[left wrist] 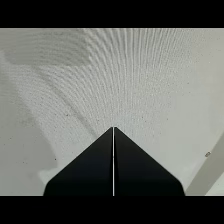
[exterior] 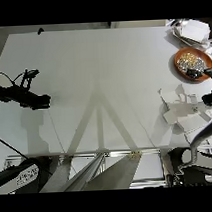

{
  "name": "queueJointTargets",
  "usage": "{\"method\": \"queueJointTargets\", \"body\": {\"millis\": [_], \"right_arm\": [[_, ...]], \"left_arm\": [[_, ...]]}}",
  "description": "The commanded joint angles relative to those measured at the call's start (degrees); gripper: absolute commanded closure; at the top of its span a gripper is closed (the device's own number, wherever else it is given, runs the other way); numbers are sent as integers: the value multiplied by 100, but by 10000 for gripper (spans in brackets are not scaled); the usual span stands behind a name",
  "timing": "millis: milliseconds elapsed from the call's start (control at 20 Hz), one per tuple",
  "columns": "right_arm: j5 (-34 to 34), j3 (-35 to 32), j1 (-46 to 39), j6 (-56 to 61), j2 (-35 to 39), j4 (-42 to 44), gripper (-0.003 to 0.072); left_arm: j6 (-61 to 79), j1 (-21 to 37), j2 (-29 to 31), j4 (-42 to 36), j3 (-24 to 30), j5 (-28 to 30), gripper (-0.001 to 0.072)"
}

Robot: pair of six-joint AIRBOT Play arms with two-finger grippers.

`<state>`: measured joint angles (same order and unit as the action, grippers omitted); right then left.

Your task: Fold the box and place the chain.

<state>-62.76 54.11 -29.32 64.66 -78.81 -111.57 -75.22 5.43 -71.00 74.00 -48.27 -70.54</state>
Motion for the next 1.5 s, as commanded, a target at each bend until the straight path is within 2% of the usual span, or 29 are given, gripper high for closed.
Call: {"method": "queueJointTargets", "body": {"millis": [0,50,100,250,400,550,700,900,1150,1300,1400,1450], "right_arm": [[-11,2,-2,-7,-96,129,454],[-133,2,-2,-50,-96,264,593],[-343,2,-2,-238,-87,452,671],[-686,-2,146,-815,267,1370,673],[-710,-210,393,-944,1043,2612,674],[-605,-1001,774,-988,1917,3799,674],[-76,-1967,1556,-857,2885,4699,674],[673,-2551,2850,284,3740,4857,674],[1480,-2669,4321,1209,3783,4839,673],[1919,-2669,4909,1386,3781,4839,672],[1978,-2669,5082,1506,3766,4822,672],[1967,-2669,5106,1506,3757,4822,672]], "left_arm": [[0,7,0,0,2,0,696],[2,7,0,0,2,0,696],[2,7,0,0,2,0,696],[2,7,0,0,2,0,696],[0,7,0,0,2,0,696],[2,7,0,0,2,0,696],[2,7,0,0,2,0,696],[2,7,0,0,2,0,696],[0,7,0,-2,2,98,696],[225,7,0,-321,4,101,696],[723,7,-2,-706,4,68,688],[1051,7,-4,-1023,4,-2,589]]}}
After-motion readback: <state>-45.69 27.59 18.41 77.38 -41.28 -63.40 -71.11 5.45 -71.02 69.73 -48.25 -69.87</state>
